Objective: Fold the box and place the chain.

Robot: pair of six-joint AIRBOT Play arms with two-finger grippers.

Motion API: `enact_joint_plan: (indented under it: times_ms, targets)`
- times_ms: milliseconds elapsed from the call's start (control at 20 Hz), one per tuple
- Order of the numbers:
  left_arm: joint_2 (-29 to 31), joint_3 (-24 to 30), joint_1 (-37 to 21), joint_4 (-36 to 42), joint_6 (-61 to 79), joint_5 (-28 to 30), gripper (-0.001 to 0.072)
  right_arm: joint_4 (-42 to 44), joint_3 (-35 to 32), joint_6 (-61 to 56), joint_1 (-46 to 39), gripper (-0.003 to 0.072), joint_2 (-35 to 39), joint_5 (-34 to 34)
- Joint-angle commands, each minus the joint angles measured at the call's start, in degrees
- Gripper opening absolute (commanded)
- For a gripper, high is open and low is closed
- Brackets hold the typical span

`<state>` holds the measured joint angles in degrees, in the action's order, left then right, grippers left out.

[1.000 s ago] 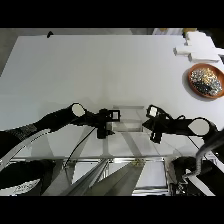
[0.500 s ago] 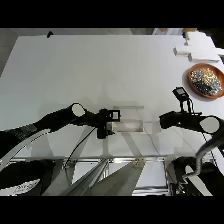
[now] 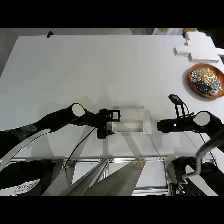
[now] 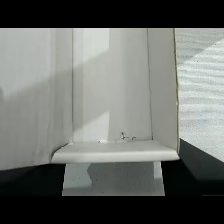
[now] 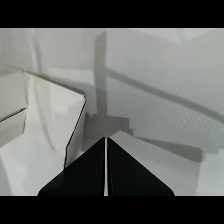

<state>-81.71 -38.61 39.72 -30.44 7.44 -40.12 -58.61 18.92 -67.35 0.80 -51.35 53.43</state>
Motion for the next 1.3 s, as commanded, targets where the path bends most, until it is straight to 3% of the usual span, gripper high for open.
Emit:
enact_joint_plan:
  times_ms: [0,150,200,250,550,700,1250]
  targets:
    - [0.02,0.02,0.0,-0.02,0.02,0.02,0.018,4.55,0.0,2.99,1.66,0.0019,-1.22,1.99]
    - [0.02,0.02,0.0,-0.02,0.02,0.02,0.018,6.43,0.0,3.32,5.31,0.002,-1.18,1.68]
    - [0.02,0.02,0.0,-0.02,0.02,0.02,0.018,6.75,0.0,3.3,6.1,0.005,-1.11,1.79]
    - [0.02,0.02,0.0,-0.02,0.02,0.02,0.018,7.08,0.02,3.3,6.58,0.0133,-0.94,2.03]
    - [0.02,0.02,0.0,-0.02,0.02,0.02,0.018,7.1,0.02,3.1,6.75,0.0229,6.21,1.73]
    - [0.02,0.02,0.0,-0.02,0.02,0.02,0.018,11.69,0.02,3.15,6.75,0.0275,6.82,1.73]
    - [0.02,0.02,0.0,-0.02,0.02,0.02,0.018,15.17,0.02,3.3,7.63,0.0279,6.8,0.57]
